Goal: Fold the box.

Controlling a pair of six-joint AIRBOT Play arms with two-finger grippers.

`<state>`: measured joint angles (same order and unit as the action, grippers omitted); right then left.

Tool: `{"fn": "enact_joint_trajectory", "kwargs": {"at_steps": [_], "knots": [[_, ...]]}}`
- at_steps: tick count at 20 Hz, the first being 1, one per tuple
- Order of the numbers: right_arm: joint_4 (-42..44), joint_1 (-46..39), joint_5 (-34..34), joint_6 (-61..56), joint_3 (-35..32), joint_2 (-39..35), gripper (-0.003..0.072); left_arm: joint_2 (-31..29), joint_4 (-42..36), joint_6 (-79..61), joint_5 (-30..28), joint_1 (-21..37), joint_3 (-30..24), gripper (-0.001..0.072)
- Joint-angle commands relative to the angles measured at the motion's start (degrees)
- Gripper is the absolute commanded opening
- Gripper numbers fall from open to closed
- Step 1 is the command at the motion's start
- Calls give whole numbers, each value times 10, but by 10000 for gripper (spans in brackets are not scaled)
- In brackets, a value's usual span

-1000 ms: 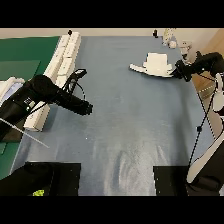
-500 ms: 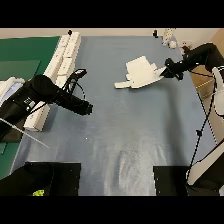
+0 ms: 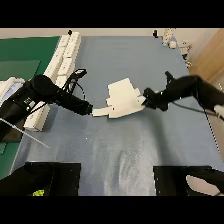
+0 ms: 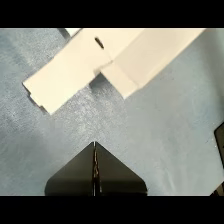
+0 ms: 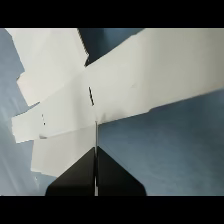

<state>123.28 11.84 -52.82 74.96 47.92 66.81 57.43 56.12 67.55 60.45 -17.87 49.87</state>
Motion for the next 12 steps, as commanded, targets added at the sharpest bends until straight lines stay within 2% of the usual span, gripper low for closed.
{"fn": "enact_joint_trajectory", "kwargs": {"at_steps": [1, 2, 3, 5, 8, 10, 12], "knots": [[-15, 62, 53, -60, -138, -101, 70, 0, 0, 0, 0, 0, 0, 12], [-16, 65, 43, -60, -146, -101, 325, 0, 0, 0, 0, 0, 0, 12], [-21, 65, 30, -60, -146, -97, 492, 0, 0, 0, 0, 0, 0, 12], [-67, 53, 17, -60, -135, -96, 493, 0, 0, 0, 0, 0, 0, 12], [-143, -22, -9, -53, -87, -96, 488, 0, 0, 0, -11, 0, 0, 12], [-132, -97, -36, 21, -52, -84, 441, 0, 0, 0, -11, 0, 0, 13], [-65, -172, -69, 125, -25, -49, 442, 0, 0, 0, -11, 0, 0, 13]]}}
